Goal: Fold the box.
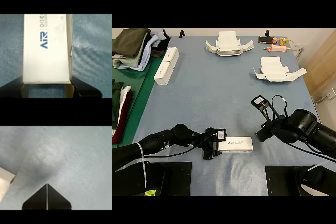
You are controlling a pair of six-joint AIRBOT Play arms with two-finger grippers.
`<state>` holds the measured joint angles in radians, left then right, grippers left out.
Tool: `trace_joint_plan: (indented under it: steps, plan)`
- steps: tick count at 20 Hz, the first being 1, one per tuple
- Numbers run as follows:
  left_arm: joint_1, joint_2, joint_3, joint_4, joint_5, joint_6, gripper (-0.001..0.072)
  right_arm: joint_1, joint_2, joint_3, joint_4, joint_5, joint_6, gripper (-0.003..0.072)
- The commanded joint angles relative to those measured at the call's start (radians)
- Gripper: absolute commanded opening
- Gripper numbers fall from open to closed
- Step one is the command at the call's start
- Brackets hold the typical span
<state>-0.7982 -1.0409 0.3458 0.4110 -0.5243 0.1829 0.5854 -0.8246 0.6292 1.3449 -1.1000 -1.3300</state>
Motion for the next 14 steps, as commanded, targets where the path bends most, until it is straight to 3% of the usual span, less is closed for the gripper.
trace_joint_plan:
  steps: [1, 7, 14]
  plan:
    - [0.0, 0.0, 0.0, 0.0, 0.0, 0.0, 0.0472, -0.012, -0.01, 0.011, -0.023, -0.072, 0.061, 0.0012]
    - [0.002, 0.013, 0.0, 0.0, 0.001, 0.0, 0.0472, -0.012, -0.01, 0.011, -0.023, -0.072, 0.061, 0.0012]
    - [0.019, 0.128, 0.0, 0.002, 0.035, -0.071, 0.0472, -0.012, -0.01, 0.011, -0.023, -0.072, 0.061, 0.0011]
